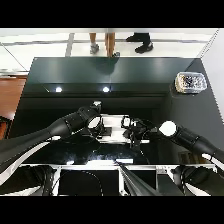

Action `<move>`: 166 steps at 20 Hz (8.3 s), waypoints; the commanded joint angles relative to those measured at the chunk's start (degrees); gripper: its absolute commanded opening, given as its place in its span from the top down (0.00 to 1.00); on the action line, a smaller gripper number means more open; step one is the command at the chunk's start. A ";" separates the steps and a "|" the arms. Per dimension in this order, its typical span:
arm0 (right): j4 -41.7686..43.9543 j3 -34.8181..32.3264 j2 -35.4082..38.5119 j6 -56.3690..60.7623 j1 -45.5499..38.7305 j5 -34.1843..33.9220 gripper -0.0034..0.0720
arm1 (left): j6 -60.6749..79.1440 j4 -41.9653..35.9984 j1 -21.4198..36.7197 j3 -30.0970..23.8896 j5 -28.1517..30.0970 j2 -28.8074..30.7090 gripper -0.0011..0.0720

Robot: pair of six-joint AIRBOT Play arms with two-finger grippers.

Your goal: Fold the box and place the chain.

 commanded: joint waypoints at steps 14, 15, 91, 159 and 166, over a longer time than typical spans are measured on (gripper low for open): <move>-2.82 -0.59 4.42 14.27 -2.32 -1.51 0.95 | 0.07 0.00 0.00 0.04 -0.07 0.00 0.95; -5.86 0.07 6.62 19.85 -5.11 2.23 0.95 | 0.07 0.02 0.00 0.04 0.00 0.00 0.95; -45.07 27.82 -17.77 121.85 11.43 27.89 0.55 | 0.07 0.02 0.00 0.04 -0.24 0.00 0.95; -89.94 20.76 10.60 131.38 -37.24 5.57 0.39 | 0.07 0.04 0.00 0.04 -0.28 0.00 0.95; -38.93 46.34 -22.51 101.31 -50.64 15.34 0.00 | 0.07 0.04 0.00 0.04 -0.24 0.00 0.95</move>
